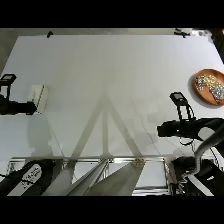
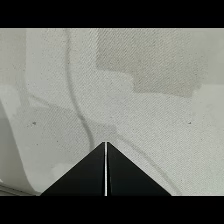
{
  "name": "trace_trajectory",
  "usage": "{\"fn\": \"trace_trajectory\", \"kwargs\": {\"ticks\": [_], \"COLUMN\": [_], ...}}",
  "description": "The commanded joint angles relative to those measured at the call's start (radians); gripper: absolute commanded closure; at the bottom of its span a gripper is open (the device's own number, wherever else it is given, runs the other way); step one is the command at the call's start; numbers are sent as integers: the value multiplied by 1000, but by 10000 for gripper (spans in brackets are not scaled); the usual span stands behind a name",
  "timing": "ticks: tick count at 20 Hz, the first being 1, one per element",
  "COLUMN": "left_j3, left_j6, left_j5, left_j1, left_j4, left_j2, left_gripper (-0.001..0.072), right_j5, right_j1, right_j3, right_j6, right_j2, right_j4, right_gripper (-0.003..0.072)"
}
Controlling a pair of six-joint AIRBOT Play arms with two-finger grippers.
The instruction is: Fold the box and place the chain.
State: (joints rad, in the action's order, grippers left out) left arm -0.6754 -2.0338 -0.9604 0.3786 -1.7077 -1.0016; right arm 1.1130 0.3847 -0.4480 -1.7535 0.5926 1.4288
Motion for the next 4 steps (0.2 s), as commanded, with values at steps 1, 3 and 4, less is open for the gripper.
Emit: {"fn": "trace_trajectory", "kwargs": {"ticks": [1,3,4], "left_j3": [0,0,0], "left_j6": [1,2,9], "left_j5": [-2,-1,0], "left_j1": [0,0,0], "left_j4": [-75,-128,-148], "left_j2": [71,76,76], "left_gripper": [12,13,13], "right_j5": [0,0,0], "right_j1": [0,0,0], "right_j3": [-1,-1,-1], "right_j6": [0,0,0], "right_j2": [0,0,0], "right_j4": [0,0,0], "right_gripper": [671,671,671]}}
